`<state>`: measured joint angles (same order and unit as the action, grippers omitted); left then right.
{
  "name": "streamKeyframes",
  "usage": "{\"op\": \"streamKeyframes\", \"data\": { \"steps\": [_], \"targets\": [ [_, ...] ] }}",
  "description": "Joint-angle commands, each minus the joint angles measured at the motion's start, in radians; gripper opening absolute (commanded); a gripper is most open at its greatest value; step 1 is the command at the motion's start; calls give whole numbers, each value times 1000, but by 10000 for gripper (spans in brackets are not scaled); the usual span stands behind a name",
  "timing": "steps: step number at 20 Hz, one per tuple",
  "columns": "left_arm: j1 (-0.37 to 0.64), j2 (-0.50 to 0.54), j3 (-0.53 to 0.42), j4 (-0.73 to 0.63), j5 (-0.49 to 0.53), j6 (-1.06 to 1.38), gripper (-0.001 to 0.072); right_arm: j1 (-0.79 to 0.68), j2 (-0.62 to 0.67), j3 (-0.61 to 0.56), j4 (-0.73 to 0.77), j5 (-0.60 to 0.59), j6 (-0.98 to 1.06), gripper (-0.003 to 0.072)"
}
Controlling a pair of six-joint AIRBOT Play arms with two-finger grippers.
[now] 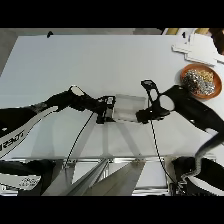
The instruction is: Fold the box and place the chain.
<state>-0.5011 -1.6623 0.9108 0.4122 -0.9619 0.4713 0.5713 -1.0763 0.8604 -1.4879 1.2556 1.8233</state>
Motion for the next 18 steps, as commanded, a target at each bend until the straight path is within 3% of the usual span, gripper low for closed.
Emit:
{"op": "streamKeyframes", "data": {
  "steps": [1,3,6,11,14,18],
  "targets": [
    [1,1,1,0,0,0,137,0,196,56,-29,140,-208,434],
    [1,1,1,0,1,0,137,0,220,151,-77,103,-210,374],
    [1,1,1,0,0,0,137,-39,164,320,-180,45,-242,342],
    [1,1,1,0,0,0,137,-377,-42,620,-98,19,-348,318],
    [1,1,1,0,0,0,137,-546,-147,644,-77,-50,-360,318],
    [1,1,1,0,0,0,137,-680,-300,644,-77,-52,-360,319]
  ]
}}
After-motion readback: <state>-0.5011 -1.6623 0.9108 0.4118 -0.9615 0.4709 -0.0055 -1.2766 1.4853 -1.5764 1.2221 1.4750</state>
